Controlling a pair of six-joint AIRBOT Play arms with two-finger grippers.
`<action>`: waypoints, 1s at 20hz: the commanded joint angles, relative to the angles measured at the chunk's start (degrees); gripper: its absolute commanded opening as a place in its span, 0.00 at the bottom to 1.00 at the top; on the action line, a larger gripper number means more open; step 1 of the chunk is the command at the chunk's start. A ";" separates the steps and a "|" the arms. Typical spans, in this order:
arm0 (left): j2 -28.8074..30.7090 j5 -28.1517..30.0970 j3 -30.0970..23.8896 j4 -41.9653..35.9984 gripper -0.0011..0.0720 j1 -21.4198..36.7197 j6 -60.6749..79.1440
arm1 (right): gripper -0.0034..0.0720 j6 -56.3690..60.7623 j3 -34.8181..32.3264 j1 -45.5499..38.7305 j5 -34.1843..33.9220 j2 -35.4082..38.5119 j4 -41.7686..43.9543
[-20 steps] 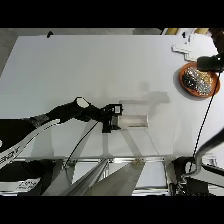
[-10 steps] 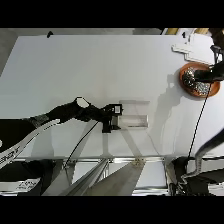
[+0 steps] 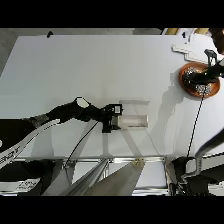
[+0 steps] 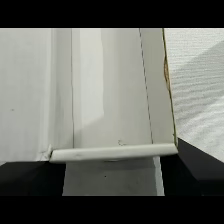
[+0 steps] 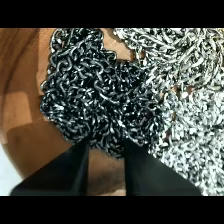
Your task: Fold the box and place the chain.
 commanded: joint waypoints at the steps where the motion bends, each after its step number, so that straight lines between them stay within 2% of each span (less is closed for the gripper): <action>1: 0.02 0.00 0.04 0.00 0.44 0.02 0.00 | 0.24 -0.13 0.00 -0.02 -0.07 -1.29 -0.39; 2: 0.02 0.00 0.04 0.00 0.44 0.02 0.00 | 0.13 -0.13 0.00 -0.02 0.42 -1.44 -0.35; 3: 0.02 0.00 0.04 0.00 0.44 0.02 0.00 | 0.06 -0.17 0.02 -0.02 1.09 -1.33 -0.33; 11: 0.02 0.00 0.04 0.00 0.44 0.02 0.00 | 0.06 -1.95 0.02 -0.02 5.44 6.97 -1.44; 16: 0.02 -0.02 0.04 0.00 0.44 0.02 0.00 | 0.06 -5.16 0.00 0.00 15.10 15.58 -0.57; 18: 0.02 0.00 0.04 0.00 0.44 0.02 0.00 | 0.06 -5.16 0.00 0.00 16.68 21.51 3.13; 20: 0.02 0.00 0.04 0.00 0.44 0.02 0.00 | 0.06 -6.27 -0.04 0.00 18.69 27.34 10.67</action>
